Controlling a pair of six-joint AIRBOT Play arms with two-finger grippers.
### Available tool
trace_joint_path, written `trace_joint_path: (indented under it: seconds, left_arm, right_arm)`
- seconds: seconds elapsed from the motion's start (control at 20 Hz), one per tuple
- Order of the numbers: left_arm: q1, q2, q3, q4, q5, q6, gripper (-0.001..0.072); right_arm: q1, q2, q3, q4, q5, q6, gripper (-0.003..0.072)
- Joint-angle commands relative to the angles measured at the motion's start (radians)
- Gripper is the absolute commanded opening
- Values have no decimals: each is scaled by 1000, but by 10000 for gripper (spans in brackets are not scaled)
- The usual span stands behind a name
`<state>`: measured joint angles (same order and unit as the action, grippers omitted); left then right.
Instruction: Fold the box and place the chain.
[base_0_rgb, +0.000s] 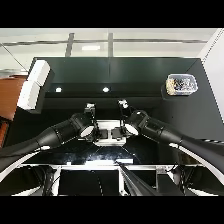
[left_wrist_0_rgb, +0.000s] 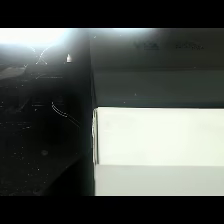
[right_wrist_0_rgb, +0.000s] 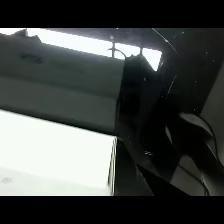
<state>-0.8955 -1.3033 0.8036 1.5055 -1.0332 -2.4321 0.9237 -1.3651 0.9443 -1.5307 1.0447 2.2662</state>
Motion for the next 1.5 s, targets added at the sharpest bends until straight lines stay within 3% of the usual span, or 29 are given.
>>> trace_joint_path:
  seconds: [0.0, 0.65, 0.7, 0.75, 0.85, 0.9, 1.35, 1.4, 1.45]
  left_arm:
    - [0, 0, 1, 0, 0, 1, 28]
    - [0, 0, 1, 0, 0, 0, 28]
    - [0, 0, 1, 0, 0, 0, 28]
    - [0, 0, 1, 0, 0, 0, 28]
    - [0, 0, 1, 0, 0, 0, 28]
    - [0, 0, 1, 0, 0, 0, 28]
    - [0, 0, 1, 0, -1, 1, 28]
    - [0, 0, 1, 0, -1, 1, 28]
    - [0, 0, 1, 0, -1, 1, 28]
  right_arm:
    - [2, -41, -4, -8, -5, 24, 335]
    - [3, -55, -4, -8, -53, 87, 303]
    - [3, -56, -4, -7, -50, 123, 262]
    - [5, -56, -3, -7, -56, 126, 146]
    - [7, -56, -3, -7, -52, 137, 131]
    - [7, -56, -3, -7, -49, 137, 30]
    - [7, -55, -3, -4, -32, 148, 40]
    - [7, -53, -3, -4, -32, 148, 264]
    - [7, -52, -3, -4, -31, 148, 334]
